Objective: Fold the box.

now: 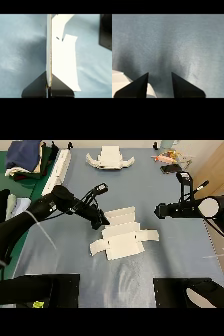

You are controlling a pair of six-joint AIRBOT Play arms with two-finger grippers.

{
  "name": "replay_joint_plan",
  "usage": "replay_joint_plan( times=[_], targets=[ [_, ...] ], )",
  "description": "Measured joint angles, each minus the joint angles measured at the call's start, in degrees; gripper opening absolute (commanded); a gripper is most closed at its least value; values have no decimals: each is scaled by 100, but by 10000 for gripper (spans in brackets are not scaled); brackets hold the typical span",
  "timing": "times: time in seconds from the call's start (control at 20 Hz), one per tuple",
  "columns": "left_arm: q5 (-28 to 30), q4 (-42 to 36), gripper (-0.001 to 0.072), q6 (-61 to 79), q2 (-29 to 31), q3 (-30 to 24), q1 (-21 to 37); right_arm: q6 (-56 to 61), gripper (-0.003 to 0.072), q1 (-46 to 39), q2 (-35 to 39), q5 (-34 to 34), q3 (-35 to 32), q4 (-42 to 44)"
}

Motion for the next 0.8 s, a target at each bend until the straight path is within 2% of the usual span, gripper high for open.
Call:
replay_joint_plan(
  times=[0.15, 0.3, 0.5, 0.8],
  targets=[
    [1023, 24, 10, 802, 758, -717, -317, 219, 444, -24, -116, 11, 28, -153],
    [1740, 9, 10, 1432, 1272, -1333, -597, 317, 444, -37, -306, 0, 39, -144],
    [2306, -9, 10, 1786, 1530, -1864, -964, 374, 444, -35, -566, -37, 42, 39],
    [2846, -7, 10, 1919, 1578, -2277, -1261, 393, 444, -35, -776, -81, 44, 249]
  ],
)
